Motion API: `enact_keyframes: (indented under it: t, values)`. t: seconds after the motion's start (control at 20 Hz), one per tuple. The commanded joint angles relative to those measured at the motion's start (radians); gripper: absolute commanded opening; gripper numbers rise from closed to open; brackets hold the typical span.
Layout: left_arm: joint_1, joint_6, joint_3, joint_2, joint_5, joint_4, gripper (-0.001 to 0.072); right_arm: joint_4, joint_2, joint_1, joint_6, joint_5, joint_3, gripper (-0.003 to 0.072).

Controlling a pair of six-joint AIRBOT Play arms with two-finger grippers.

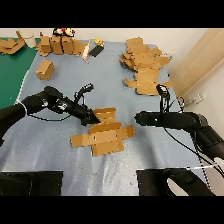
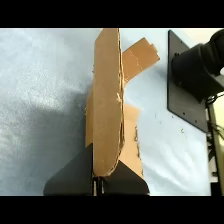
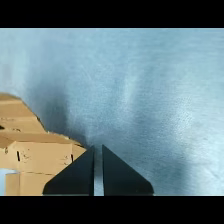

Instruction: Fold the box.

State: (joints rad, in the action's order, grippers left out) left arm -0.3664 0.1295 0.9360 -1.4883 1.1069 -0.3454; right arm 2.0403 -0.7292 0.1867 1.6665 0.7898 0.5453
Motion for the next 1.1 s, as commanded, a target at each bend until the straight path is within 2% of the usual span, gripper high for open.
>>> enact_keyframes:
  t: [0.0, 0.1, 0.2, 0.45, 0.7, 0.95, 1.05]
  values:
    - [-0.017, -0.128, 0.001, 0.001, -0.017, -0.003, 0.0013, 0.006, -0.01, -0.006, -0.048, 0.004, 0.016, 0.0077]
    - [-0.026, -0.156, 0.001, 0.002, -0.017, 0.0, 0.0013, 0.007, -0.028, -0.006, -0.076, 0.003, 0.016, 0.0072]
    - [-0.032, -0.185, 0.0, 0.016, -0.018, 0.0, 0.0012, 0.008, -0.053, -0.006, -0.079, 0.003, 0.016, 0.0004]
    - [-0.043, -0.224, -0.015, 0.063, -0.045, 0.001, 0.0012, 0.017, -0.105, -0.006, -0.079, -0.003, 0.016, 0.0003]
    - [-0.089, -0.243, -0.068, 0.065, -0.152, 0.0, 0.0012, 0.029, -0.106, -0.006, -0.078, -0.028, 0.016, 0.0004]
    - [-0.089, -0.241, -0.075, 0.065, -0.156, -0.011, 0.0012, 0.064, -0.105, -0.004, -0.078, -0.023, 0.016, 0.0003]
    - [-0.089, -0.233, -0.075, 0.065, -0.156, -0.031, 0.0013, 0.135, -0.103, -0.002, -0.077, 0.032, 0.016, 0.0003]
